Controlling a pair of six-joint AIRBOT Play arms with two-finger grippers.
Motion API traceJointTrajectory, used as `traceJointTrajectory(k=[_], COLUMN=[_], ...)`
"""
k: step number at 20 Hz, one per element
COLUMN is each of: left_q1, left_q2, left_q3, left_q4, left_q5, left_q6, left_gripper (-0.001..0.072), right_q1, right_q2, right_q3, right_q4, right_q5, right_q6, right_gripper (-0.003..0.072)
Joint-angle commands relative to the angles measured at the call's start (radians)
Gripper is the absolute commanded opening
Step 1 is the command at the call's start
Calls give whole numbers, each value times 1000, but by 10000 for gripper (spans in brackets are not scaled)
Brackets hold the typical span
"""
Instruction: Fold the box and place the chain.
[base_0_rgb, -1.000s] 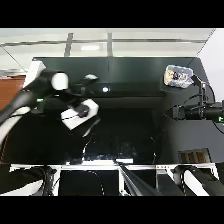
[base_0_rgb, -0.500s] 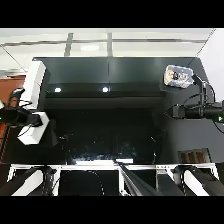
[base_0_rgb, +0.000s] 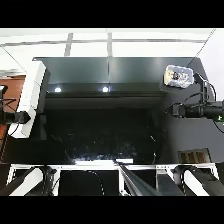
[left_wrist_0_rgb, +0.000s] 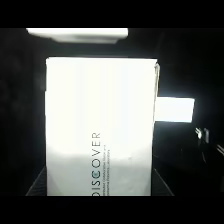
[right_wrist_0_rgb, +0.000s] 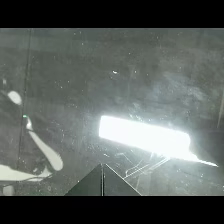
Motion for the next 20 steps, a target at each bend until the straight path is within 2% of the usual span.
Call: traceJointTrajectory(k=[1, 3, 4, 5, 7, 10, 11, 12, 13, 14, 16, 18, 20], left_q1=[8, 8, 7, 1, -16, -50, -66, -82, -101, -127, -205, -334, -444], left_q2=[-34, -64, -78, -87, -88, -85, -85, -85, -84, -77, -32, 80, 224], left_q3=[6, 18, 28, 45, 108, 273, 338, 390, 431, 442, 400, 256, 67], left_q4=[-43, -67, -70, -68, -64, -99, -142, -191, -253, -327, -407, -396, -349], left_q5=[122, 152, 158, 163, 159, 111, 72, 26, -34, -75, -85, 23, 176], left_q6=[67, 67, 67, 66, 66, 25, -30, -85, -121, -116, -112, -112, -112], left_gripper=[352, 357, 451, 720, 716, 714, 693, 531, 78, 26, 25, 25, 26], right_q1=[-1, -1, -1, -1, 0, 13, 34, 69, 108, 151, 227, 281, 293], right_q2=[1, 1, 1, 1, 1, 1, 1, 1, 1, 0, 0, 0, 0], right_q3=[0, 0, 0, 0, 0, 0, 0, 0, 0, 0, 0, 0, 0], right_q4=[1, 1, 1, 2, 2, 13, 17, 17, 16, 15, -3, -56, -90], right_q5=[-6, -6, -6, -6, -6, -28, -59, -106, -158, -216, -326, -401, -400], right_q6=[6, 6, 7, 8, 9, 9, 8, 8, 8, 8, 8, 8, 10], right_gripper=[15, 15, 15, 15, 15, 15, 15, 15, 15, 15, 15, 15, 15])
